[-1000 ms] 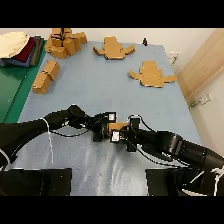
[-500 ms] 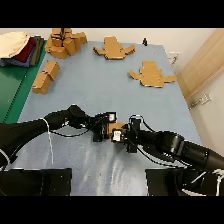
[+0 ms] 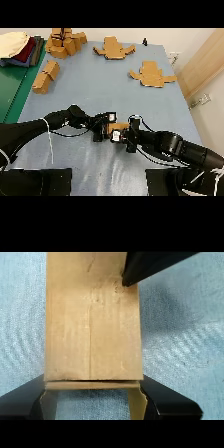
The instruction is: Fold the box.
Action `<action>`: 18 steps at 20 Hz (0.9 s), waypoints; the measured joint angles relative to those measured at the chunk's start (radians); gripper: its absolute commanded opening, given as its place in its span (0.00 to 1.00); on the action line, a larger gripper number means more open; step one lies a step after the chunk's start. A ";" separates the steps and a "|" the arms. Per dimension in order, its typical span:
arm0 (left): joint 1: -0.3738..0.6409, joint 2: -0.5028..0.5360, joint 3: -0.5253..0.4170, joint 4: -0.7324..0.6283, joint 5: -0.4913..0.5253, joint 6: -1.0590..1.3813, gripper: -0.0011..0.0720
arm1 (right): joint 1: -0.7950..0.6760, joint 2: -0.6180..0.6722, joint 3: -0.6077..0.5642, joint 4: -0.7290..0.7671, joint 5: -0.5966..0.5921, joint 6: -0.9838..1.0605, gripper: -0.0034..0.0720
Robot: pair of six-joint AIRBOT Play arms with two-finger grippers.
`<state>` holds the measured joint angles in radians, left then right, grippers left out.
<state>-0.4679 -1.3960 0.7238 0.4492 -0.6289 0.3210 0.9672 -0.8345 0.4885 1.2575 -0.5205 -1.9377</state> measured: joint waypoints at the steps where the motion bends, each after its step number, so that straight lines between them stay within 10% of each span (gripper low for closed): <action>1: 0.000 0.000 0.000 0.000 0.000 0.000 0.73 | 0.000 -0.006 0.000 -0.002 0.003 0.000 0.05; 18: 0.000 0.000 0.000 0.000 0.000 0.000 0.73 | 0.000 -0.048 -0.001 -0.005 0.009 0.004 0.05</action>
<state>-0.4679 -1.3960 0.7238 0.4492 -0.6285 0.3210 0.9668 -0.8829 0.4877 1.2530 -0.5117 -1.9339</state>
